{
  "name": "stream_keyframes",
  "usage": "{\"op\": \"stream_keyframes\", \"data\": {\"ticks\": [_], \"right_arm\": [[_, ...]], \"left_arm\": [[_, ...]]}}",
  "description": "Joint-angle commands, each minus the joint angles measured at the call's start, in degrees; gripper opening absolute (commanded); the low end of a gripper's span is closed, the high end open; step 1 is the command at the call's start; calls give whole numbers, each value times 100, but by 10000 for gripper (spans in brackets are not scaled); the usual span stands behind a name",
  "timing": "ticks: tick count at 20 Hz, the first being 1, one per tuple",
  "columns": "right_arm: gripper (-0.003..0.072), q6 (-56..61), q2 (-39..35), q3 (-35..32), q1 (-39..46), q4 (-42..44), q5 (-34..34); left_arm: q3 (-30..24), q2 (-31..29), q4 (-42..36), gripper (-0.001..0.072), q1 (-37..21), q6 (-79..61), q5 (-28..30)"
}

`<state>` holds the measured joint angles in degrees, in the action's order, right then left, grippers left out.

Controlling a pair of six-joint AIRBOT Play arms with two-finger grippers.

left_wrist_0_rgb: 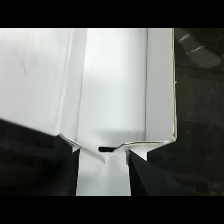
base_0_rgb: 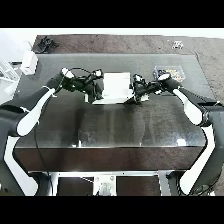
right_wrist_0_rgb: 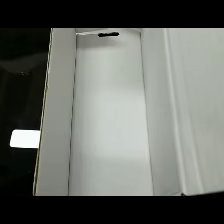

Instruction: Fold the box and place the chain.

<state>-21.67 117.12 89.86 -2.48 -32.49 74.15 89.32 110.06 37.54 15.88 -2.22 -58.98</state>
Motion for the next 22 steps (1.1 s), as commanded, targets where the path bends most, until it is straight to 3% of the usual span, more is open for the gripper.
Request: {"op": "stream_keyframes", "data": {"ticks": [1,11,15,16,22], "right_arm": [[630,2,2,-2,-7,11,2],[630,2,2,-2,-7,11,2],[630,2,2,-2,-7,11,2],[630,2,2,-2,-7,11,2],[630,2,2,-2,-7,11,2]], "left_arm": [[4,52,-184,342,164,-129,87],[4,256,-586,356,179,-280,295],[4,256,-632,675,179,-275,361],[2,260,-632,702,179,-273,446],[4,258,-562,699,177,-282,695]]}}
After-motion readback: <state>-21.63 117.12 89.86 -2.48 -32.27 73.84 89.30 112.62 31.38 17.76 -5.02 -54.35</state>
